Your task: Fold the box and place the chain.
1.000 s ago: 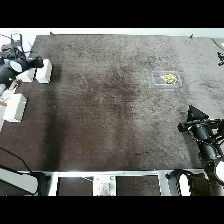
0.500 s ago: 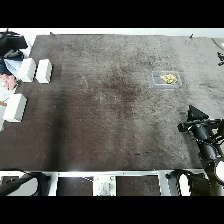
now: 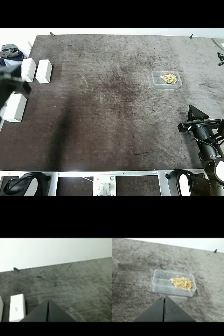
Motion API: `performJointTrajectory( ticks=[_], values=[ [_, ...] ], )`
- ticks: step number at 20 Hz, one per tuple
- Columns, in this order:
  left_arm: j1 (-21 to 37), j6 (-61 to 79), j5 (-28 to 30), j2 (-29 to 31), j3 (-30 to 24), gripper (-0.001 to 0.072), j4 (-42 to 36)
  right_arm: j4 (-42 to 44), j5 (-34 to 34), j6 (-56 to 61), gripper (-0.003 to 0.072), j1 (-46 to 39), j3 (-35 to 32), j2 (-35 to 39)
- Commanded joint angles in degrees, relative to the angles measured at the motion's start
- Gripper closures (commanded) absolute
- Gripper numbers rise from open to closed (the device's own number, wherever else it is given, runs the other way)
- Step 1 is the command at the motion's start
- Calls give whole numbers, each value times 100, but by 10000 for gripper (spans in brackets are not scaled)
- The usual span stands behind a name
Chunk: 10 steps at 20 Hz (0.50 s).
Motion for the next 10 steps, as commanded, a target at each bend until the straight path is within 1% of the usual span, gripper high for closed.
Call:
performJointTrajectory(
  ticks=[1, 2, 4, 6, 10],
  values=[
    [-9, 802, -9, 1388, -1156, 702, -839, 2, 2, 2, 676, 0, -2, 2],
    [-9, 802, -9, 1690, -1364, 702, -837, 2, 2, 2, 676, 0, -2, 2],
    [-9, 800, -13, 2063, -1652, 701, -837, 2, 2, 2, 676, 0, -2, 2],
    [-9, 796, -90, 2135, -1781, 700, -837, 2, 2, 2, 676, 0, -2, 2],
    [-9, 798, -184, 2135, -1797, 699, -839, 2, 0, 2, 676, 0, -2, 2]
  ],
)
